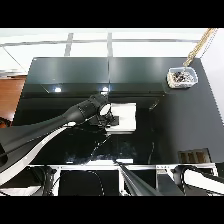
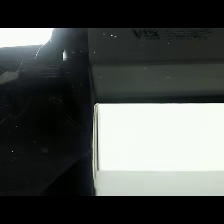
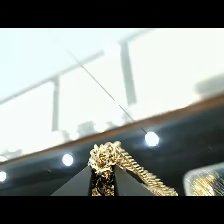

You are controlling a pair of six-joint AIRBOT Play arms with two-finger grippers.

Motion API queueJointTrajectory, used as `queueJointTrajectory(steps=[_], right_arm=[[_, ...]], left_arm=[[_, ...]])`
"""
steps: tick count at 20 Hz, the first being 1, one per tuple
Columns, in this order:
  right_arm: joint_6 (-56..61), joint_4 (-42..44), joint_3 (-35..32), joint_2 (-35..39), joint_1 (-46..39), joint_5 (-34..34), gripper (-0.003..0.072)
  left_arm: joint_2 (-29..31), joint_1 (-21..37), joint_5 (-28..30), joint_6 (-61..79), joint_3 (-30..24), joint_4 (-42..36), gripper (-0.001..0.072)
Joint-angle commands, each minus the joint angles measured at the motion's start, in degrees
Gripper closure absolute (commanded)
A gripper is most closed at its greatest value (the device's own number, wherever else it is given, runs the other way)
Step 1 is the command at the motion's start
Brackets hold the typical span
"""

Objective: Fold the box and place the chain.

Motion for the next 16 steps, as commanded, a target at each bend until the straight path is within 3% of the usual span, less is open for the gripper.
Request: queueJointTrajectory(steps=[1, 8, 12, 16], right_arm=[[-2.3, 5.0, 4.0, 4.2, 0.0, 1.5, 0.0671], [-5.2, 12.7, 7.1, 11.8, 0.0, 3.7, 0.0671], [-5.2, 13.1, 7.1, 14.5, 0.9, 10.8, 0.0670], [-5.2, 11.9, 7.1, 15.1, 7.5, 16.5, 0.0670]], left_arm=[[0.0, 0.0, 0.0, 0.0, 0.0, 0.0, 0.0679], [0.0, 0.0, 0.0, 0.0, 0.0, 0.0, 0.0678], [0.0, 0.0, 0.0, 0.0, 0.0, 0.0, 0.0679], [0.0, 0.0, 0.0, 0.0, 0.0, 0.0, 0.0679]])
